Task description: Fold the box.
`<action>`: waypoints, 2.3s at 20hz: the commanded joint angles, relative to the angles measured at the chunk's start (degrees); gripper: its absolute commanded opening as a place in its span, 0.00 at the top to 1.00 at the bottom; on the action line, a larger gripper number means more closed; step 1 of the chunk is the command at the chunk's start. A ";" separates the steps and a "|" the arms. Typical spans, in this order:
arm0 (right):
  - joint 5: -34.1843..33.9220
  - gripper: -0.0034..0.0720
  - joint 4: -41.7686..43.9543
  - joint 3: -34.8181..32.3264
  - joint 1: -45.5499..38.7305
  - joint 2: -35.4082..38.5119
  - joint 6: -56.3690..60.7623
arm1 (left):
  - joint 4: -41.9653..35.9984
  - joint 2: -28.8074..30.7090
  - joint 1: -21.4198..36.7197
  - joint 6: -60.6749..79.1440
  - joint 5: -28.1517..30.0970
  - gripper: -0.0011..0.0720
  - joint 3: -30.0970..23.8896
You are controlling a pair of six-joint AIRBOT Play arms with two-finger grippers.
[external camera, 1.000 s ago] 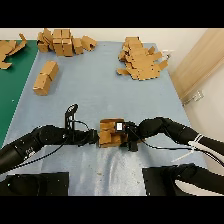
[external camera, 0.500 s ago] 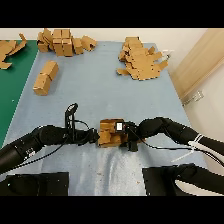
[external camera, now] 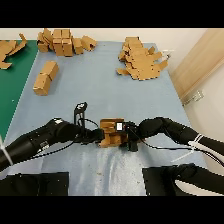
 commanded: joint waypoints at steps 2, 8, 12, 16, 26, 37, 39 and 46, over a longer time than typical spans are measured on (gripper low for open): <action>0.02 0.28 0.00 -0.04 -0.02 -0.04 0.00 | 7.06 -4.79 -4.15 -8.35 -1.60 0.42 5.64; 0.02 0.28 0.00 -0.04 -0.02 -0.04 0.00 | 9.88 -8.72 -6.01 -12.09 -5.84 0.42 9.20; 0.02 0.28 0.00 -0.04 -0.02 -0.04 0.00 | 18.29 -12.17 -8.76 -21.66 -12.11 0.42 13.11; 0.02 0.28 0.00 -0.04 -0.02 -0.04 0.00 | 19.04 -16.11 -9.25 -21.40 -13.77 0.42 17.46; 0.02 0.28 0.00 -0.04 -0.02 -0.04 0.00 | 18.80 -20.24 -9.25 -21.24 -17.73 0.42 20.04; 0.02 0.28 0.00 -0.04 -0.02 -0.04 0.00 | 17.11 -22.77 -9.22 -18.16 -15.78 0.68 20.04; 0.02 0.28 0.00 -0.04 -0.02 -0.04 0.00 | 17.18 -22.77 -9.22 -18.16 -15.74 0.68 20.11; 0.02 0.28 0.00 -0.04 -0.02 -0.04 0.00 | 16.90 -22.77 -9.25 -18.01 -15.82 0.97 20.11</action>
